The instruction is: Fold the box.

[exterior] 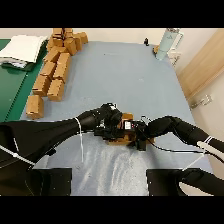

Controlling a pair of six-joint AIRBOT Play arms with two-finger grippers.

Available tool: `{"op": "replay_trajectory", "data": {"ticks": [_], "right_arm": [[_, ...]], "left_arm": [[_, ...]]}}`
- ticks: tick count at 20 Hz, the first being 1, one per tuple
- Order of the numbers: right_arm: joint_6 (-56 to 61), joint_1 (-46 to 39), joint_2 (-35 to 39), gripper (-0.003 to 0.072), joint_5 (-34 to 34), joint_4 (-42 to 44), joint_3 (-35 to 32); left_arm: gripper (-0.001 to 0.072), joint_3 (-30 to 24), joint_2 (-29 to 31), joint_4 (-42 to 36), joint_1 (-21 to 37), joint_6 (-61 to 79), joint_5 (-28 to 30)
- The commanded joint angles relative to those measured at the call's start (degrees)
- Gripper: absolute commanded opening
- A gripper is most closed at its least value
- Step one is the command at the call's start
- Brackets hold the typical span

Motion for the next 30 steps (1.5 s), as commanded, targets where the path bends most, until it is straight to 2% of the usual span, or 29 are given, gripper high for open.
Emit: {"op": "replay_trajectory", "data": {"ticks": [1,10,11,12,13,22,30], "right_arm": [[0.0,0.0,0.0,0.0515,0.0,0.0,0.0],[0.0,0.0,0.0,0.0516,0.0,0.0,0.0],[0.0,0.0,0.0,0.0515,0.0,0.0,0.0],[0.0,0.0,0.0,0.0515,0.0,0.0,0.0],[0.0,0.0,0.0,0.0515,0.0,0.0,0.0],[0.0,0.0,0.0,0.0515,0.0,0.0,0.0],[0.0,0.0,0.0,0.0516,0.0,0.0,0.0]], "left_arm": [[0.0012,0.0,-0.7,-0.1,-0.2,0.3,2.2],[0.0015,0.1,-0.5,-1.7,-0.2,0.4,2.2],[0.0087,0.3,-0.4,-1.7,-0.2,0.4,1.8],[0.0321,0.3,-0.2,-1.7,-0.2,0.4,1.8],[0.0373,0.3,-0.1,-1.7,-0.2,0.3,1.8],[0.0373,0.3,-0.1,-1.7,0.0,0.2,0.5],[0.0372,2.7,0.3,-1.1,0.8,0.3,-0.8]]}}
